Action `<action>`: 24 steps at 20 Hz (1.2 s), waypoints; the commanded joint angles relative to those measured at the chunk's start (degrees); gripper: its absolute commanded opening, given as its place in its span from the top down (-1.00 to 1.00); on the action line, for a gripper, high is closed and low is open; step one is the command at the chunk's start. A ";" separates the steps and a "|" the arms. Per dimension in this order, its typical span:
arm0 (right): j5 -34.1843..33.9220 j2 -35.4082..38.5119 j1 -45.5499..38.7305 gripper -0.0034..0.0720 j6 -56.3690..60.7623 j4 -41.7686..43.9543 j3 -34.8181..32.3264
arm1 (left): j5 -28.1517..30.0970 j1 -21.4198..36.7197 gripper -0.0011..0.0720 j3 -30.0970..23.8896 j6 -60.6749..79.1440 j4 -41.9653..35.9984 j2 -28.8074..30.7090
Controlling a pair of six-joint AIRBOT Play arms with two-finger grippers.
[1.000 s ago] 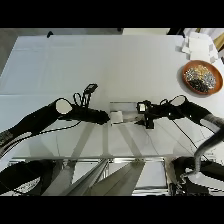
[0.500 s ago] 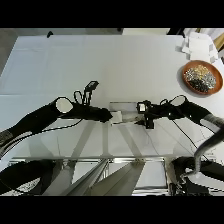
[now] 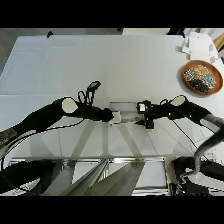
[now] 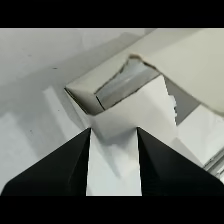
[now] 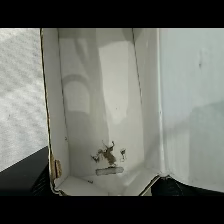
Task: Fold the box and place the chain.
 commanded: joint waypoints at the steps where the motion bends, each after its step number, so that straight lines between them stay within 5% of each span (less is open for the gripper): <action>1: 0.00 0.02 -0.04 -0.18 0.00 0.00 0.00 | -2.64 -2.25 0.06 4.98 -10.69 9.70 -2.62; 14: 0.00 0.02 -0.02 -0.18 0.02 0.00 0.00 | -16.02 -8.22 0.06 17.94 -36.41 26.84 -10.69; 24: 0.00 0.02 -0.02 -0.18 0.02 0.00 0.02 | -26.08 -11.06 0.07 29.88 -41.18 27.52 -20.96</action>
